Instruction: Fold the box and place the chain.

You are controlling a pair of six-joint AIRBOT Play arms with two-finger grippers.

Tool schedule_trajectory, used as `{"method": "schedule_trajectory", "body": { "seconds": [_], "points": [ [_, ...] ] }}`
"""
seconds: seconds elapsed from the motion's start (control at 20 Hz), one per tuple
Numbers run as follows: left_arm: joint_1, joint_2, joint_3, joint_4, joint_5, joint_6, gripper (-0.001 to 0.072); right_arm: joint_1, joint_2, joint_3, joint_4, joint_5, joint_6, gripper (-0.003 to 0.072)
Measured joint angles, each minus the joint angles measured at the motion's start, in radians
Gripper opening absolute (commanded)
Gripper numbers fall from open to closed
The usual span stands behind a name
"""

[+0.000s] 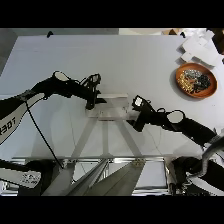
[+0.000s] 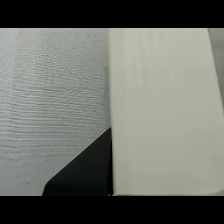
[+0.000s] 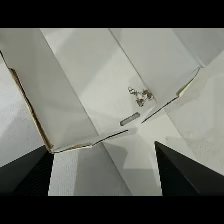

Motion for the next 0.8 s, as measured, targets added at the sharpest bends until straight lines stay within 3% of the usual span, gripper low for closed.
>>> {"method": "schedule_trajectory", "body": {
  "seconds": [0.8],
  "points": [
    [0.0, 0.0, 0.0, 0.0, 0.0, 0.0, 0.0013, -0.032, -0.094, 0.087, 0.015, 0.016, -0.077, 0.0696]
  ]
}}
